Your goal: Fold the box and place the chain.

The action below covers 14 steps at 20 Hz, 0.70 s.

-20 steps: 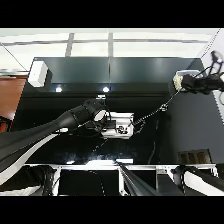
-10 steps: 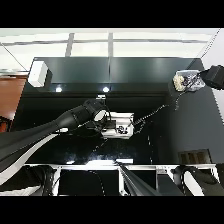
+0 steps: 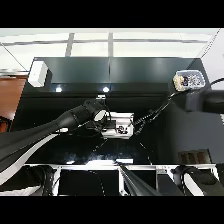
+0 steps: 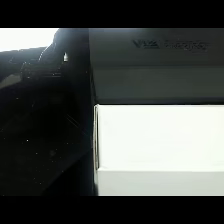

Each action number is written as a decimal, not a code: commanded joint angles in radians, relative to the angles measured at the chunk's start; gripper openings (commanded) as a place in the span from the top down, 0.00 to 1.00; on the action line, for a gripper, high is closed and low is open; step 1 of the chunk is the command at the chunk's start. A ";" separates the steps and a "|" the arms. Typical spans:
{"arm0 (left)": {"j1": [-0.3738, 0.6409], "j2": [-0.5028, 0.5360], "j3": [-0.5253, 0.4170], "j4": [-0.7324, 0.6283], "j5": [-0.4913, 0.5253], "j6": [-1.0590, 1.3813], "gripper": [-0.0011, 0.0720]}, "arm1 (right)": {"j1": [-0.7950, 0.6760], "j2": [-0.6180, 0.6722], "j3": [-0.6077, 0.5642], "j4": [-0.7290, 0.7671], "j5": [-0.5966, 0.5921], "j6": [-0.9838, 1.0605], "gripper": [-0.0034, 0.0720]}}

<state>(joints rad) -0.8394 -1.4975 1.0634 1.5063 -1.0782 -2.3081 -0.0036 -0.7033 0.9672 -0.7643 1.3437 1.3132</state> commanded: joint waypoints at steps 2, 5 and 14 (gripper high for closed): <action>0.000 0.000 0.000 0.000 0.000 0.000 0.94 | 0.134 -0.013 -0.150 0.100 -0.071 -0.037 0.93; 0.000 0.000 0.000 0.000 0.000 0.000 0.94 | 0.200 -0.063 -0.224 0.208 -0.139 -0.085 0.93; 0.000 0.000 0.000 0.000 0.000 0.000 0.94 | 0.311 -0.181 -0.233 0.307 -0.272 -0.143 0.93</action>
